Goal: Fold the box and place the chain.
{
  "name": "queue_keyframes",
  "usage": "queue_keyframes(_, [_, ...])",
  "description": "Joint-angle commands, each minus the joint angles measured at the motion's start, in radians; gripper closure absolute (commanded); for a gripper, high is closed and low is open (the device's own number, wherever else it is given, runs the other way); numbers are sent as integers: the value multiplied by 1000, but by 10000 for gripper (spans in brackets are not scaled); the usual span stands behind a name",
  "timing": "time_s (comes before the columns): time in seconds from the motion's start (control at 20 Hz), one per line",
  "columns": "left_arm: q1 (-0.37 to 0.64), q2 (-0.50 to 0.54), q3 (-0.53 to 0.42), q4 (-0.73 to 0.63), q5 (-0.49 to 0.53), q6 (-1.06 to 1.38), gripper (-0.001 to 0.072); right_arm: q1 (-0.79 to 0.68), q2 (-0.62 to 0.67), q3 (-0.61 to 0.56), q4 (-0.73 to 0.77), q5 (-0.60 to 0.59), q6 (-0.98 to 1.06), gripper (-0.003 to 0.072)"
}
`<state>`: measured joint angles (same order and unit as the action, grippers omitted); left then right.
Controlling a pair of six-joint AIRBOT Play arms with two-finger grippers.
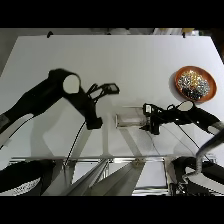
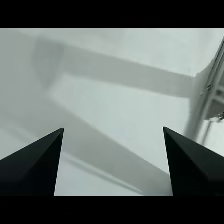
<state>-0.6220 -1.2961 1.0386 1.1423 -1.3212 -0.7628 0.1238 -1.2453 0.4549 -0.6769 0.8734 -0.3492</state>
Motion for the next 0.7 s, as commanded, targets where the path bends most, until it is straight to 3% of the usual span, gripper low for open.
queue_keyframes(0.0, [77, 14, -229, -275, 323, 807, 17, 0, 1, 0, 0, 0, 0, 227])
queue_keyframes(0.1, [79, -49, -272, -380, 423, 993, 16, 0, 1, 0, 0, 0, 0, 227])
queue_keyframes(0.35, [42, -211, -269, -637, 558, 1099, 13, 0, 1, 0, 0, 0, 0, 227])
queue_keyframes(0.65, [0, -230, -262, -725, 569, 1103, 11, 0, 1, 0, 0, 0, 0, 227])
